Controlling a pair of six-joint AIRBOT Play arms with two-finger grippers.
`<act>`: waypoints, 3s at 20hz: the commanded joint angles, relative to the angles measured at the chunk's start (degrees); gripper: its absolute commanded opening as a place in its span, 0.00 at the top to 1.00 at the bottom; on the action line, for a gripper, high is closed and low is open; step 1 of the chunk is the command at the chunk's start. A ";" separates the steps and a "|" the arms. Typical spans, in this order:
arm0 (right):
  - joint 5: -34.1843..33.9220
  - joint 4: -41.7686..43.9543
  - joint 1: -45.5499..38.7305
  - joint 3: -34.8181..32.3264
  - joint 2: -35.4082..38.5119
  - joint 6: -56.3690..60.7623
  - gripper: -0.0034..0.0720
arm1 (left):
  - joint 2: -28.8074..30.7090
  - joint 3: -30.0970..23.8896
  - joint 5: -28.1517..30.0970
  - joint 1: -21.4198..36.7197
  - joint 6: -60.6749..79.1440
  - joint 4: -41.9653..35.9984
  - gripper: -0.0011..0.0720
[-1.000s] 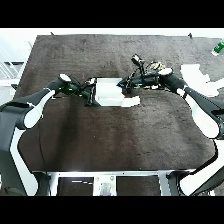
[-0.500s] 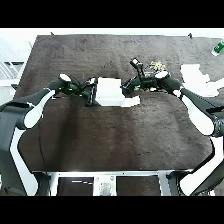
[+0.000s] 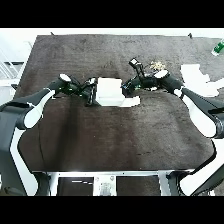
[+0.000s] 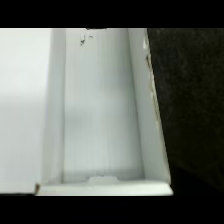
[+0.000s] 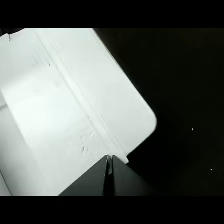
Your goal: Fold the box and place the chain.
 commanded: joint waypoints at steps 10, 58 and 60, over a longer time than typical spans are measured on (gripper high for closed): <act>6.58 -19.80 0.07 -9.68 13.03 -10.36 0.13 | -0.02 0.02 0.00 0.02 -0.02 0.00 0.33; -2.95 -3.76 6.91 -9.97 3.06 -25.03 0.43 | -0.02 0.02 -0.24 0.02 -0.07 -0.83 0.33; -2.95 -3.76 6.91 -9.97 3.06 -25.00 0.19 | -0.02 0.02 -0.24 0.02 -0.07 -0.83 0.33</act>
